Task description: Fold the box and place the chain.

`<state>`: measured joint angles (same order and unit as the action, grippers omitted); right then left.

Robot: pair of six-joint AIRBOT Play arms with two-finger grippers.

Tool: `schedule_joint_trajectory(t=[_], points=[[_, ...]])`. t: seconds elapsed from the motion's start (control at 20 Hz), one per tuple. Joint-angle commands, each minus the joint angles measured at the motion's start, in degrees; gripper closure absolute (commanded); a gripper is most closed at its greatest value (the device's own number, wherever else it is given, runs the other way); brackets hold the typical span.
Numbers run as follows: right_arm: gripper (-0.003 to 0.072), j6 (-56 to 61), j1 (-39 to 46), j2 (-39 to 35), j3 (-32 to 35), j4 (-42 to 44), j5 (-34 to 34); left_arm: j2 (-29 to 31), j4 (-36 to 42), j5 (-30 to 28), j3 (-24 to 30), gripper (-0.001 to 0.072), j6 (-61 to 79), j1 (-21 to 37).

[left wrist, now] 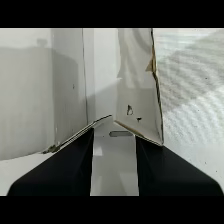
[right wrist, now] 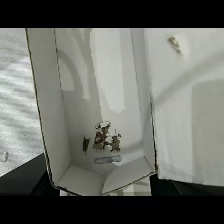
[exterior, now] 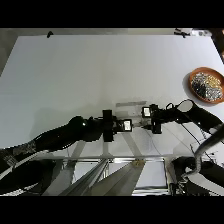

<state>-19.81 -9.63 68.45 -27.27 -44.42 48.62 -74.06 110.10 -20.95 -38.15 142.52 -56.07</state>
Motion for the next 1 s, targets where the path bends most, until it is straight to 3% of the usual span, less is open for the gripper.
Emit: schedule_joint_trajectory(t=[0.0,0.15,0.25,0.55,0.6,0.65,0.8,0.9,0.95], points=[[0.0253,0.0,-0.1,0.0,0.0,0.0,0.0,-1.4,1.1,3.4,0.0,0.0436,-0.1,-0.1],[0.0253,0.0,-0.1,0.0,0.0,0.0,0.0,-2.7,1.4,4.1,0.0,0.0409,-0.3,-0.1],[0.0253,0.0,-0.1,0.0,0.0,0.0,0.0,-2.6,2.2,4.9,0.0,0.0318,-0.3,-0.1],[0.0253,0.0,-0.1,0.0,0.0,0.0,0.0,-2.7,2.2,5.8,0.0,0.032,-0.8,-0.1],[0.0253,0.0,-0.1,0.0,0.0,0.0,0.0,-2.7,2.2,6.0,0.0,0.0355,-2.2,-0.1],[0.0253,0.0,-0.1,0.0,0.0,0.0,0.0,-2.7,2.1,6.2,0.0,0.0445,-3.7,-0.1],[0.0253,0.0,-0.1,0.0,0.0,0.0,0.0,-2.7,2.2,7.4,0.0,0.0467,-5.2,-0.1],[0.0253,0.0,-0.1,0.0,0.0,0.0,0.0,-2.7,2.2,7.9,0.0,0.0574,-5.2,-0.1],[0.0253,0.0,-0.1,0.0,0.0,0.0,0.0,-2.7,2.2,8.0,0.0,0.0574,-5.2,-0.1]])
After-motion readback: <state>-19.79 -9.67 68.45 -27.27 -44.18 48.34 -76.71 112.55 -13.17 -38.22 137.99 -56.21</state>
